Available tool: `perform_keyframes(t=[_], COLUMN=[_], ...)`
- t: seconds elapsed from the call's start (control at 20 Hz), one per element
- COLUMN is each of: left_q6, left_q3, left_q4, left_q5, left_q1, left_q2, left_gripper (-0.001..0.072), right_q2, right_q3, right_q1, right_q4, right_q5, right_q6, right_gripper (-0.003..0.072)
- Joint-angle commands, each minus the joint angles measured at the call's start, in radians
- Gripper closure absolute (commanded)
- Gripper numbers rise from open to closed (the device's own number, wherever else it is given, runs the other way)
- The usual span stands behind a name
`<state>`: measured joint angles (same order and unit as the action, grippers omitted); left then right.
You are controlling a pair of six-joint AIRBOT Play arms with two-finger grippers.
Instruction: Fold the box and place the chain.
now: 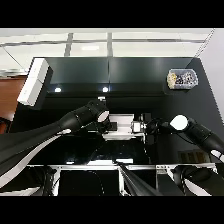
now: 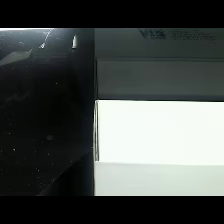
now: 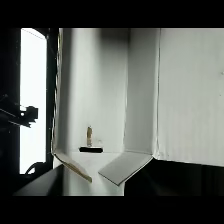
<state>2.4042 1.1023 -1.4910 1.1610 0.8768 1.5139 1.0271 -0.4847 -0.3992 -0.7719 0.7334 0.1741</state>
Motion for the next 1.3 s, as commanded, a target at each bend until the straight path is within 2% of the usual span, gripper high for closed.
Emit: perform_keyframes(t=[0.0,0.05,0.15,0.5,1.0,1.25], left_q6=[0.0,0.0,0.001,0.001,0.001,0.001], left_q3=[0.0,0.0,0.0,0.0,0.0,0.0], left_q4=[0.0,0.0,0.0,0.0,0.0,0.003], left_q5=[0.0,0.0,0.0,0.0,0.0,-0.001], left_q1=[-0.001,-0.001,-0.001,-0.001,-0.001,-0.001], left_q2=[0.0,0.0,0.0,0.0,0.0,0.0], left_gripper=[0.0685,0.0685,0.0685,0.0685,0.0685,0.0685], right_q2=[-0.002,-0.002,-0.002,0.04,0.101,0.111], right_q3=[0.0,0.0,0.0,0.0,0.0,0.0], right_q1=[-0.001,-0.001,-0.001,-0.001,-0.001,-0.001], right_q4=[-0.003,-0.003,0.016,0.239,0.25,0.303], right_q5=[0.019,0.047,0.076,0.045,0.043,0.036], right_q6=[0.002,0.002,-0.02,-0.028,-0.029,-0.027], right_gripper=[0.0383,0.0461,0.046,0.046,0.0456,0.0455])
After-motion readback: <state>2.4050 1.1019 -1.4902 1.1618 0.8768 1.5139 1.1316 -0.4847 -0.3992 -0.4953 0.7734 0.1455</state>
